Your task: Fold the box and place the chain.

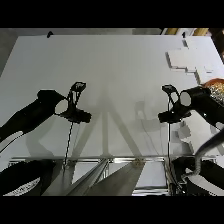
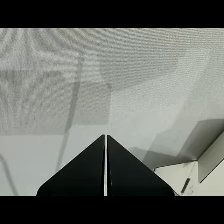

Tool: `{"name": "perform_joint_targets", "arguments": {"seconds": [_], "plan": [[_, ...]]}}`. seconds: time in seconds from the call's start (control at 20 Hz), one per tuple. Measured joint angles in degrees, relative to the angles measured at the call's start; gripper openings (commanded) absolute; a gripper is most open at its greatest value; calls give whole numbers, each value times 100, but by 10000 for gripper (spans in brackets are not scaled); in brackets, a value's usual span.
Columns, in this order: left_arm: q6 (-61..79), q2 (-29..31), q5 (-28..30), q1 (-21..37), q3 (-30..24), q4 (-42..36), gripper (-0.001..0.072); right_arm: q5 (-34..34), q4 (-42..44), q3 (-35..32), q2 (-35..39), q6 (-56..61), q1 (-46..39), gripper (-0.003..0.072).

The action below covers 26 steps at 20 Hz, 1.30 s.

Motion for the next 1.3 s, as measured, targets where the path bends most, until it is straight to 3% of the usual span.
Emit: {"name": "perform_joint_targets", "arguments": {"seconds": [0.8,1.15,1.3], "plan": [[2,0,0,0,0,0,9,-13,0,-2,0,-37,0,17],[2,0,0,0,0,-2,9,-835,-2,4,0,-251,-2,18],[0,0,0,0,0,0,9,-649,-459,166,0,-345,-168,16]]}}
